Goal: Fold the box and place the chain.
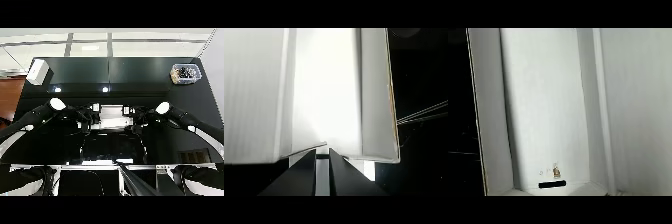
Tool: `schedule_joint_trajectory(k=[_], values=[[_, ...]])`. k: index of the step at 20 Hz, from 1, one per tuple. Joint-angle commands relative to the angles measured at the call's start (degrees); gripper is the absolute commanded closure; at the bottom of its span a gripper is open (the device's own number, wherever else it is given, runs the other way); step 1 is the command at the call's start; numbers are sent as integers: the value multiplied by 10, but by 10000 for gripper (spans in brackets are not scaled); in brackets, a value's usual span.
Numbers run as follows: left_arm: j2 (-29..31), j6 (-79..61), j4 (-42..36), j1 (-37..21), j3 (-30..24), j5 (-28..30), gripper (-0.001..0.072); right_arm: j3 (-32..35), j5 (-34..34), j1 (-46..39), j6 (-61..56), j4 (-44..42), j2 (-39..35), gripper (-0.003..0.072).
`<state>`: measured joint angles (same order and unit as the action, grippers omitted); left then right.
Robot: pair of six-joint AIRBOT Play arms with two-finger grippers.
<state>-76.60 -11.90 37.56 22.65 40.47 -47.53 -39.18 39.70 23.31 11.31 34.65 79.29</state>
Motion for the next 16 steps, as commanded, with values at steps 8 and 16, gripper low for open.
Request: schedule_joint_trajectory(k=[8, 16], values=[[-29, 13, -54, 48, 1, 73, 594, 0, -1, 0, -3, -1, 0, 558], [-16, 34, -35, 44, 2, 64, 508, 0, -1, 0, -3, -1, 0, 558]])
